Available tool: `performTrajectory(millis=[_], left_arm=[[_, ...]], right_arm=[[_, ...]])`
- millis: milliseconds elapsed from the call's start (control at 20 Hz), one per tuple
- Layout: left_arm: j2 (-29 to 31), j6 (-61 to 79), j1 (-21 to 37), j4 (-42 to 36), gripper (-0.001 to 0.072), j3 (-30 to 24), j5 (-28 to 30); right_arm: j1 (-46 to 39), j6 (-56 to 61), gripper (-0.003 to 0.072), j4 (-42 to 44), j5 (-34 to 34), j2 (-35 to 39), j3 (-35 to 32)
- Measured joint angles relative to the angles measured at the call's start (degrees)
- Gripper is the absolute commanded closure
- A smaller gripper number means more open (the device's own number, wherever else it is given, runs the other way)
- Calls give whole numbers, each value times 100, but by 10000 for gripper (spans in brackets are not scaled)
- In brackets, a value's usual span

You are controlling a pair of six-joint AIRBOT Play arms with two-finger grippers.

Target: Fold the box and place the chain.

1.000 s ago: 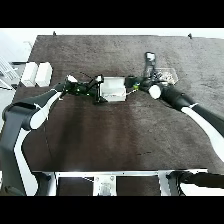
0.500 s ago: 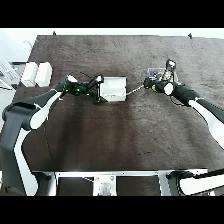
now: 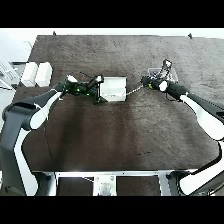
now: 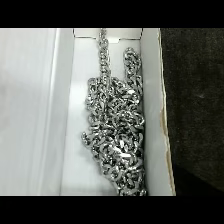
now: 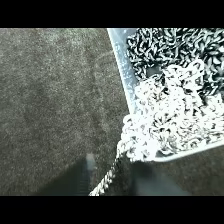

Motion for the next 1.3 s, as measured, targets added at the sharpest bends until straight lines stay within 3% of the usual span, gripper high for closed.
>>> performTrajectory(millis=[250,700,900,1300], left_arm=[[0,0,0,0,294,0,0],[0,0,0,0,294,0,0],[0,0,0,0,294,0,0],[0,0,0,0,295,0,0]], right_arm=[[79,-190,679,85,-17,271,81],[616,-573,680,-608,411,3117,98],[1069,-601,679,-1088,483,3967,157],[2177,-601,679,-1611,389,4435,365]])
